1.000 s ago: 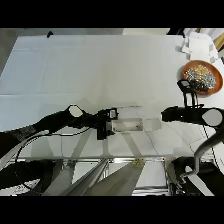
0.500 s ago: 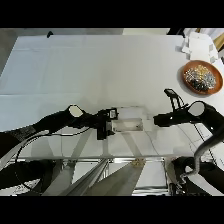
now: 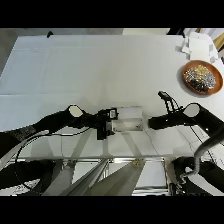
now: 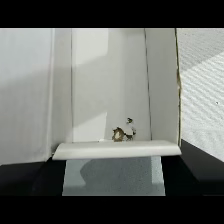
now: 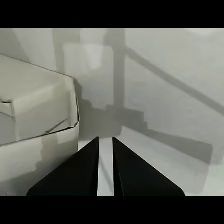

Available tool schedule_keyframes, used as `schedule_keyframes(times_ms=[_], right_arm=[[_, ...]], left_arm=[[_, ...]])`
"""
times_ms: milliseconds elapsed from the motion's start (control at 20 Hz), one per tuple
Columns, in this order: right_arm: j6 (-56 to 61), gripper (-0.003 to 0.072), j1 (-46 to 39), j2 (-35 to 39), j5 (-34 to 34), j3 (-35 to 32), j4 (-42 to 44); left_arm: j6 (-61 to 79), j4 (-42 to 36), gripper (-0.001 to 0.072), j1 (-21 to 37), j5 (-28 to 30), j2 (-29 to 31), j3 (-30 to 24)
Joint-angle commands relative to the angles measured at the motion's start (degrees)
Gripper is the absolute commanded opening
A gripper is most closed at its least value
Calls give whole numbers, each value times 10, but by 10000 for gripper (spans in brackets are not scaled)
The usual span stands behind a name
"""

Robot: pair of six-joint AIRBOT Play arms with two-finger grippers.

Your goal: Fold the box and place the chain.

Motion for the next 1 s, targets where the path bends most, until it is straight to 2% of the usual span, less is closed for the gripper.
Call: schedule_keyframes(times_ms=[0,400,450,500,950], right_arm=[[-13,110,2,31,1,-1,24],[-13,128,2,71,34,0,57],[-13,215,2,71,35,0,57],[-13,262,2,71,38,0,57],[-13,262,2,72,49,0,57]], left_arm=[[0,0,131,1,0,0,0],[0,0,131,1,0,0,0],[0,0,131,1,0,0,0],[0,0,131,1,0,0,0],[0,0,131,1,0,0,0]])
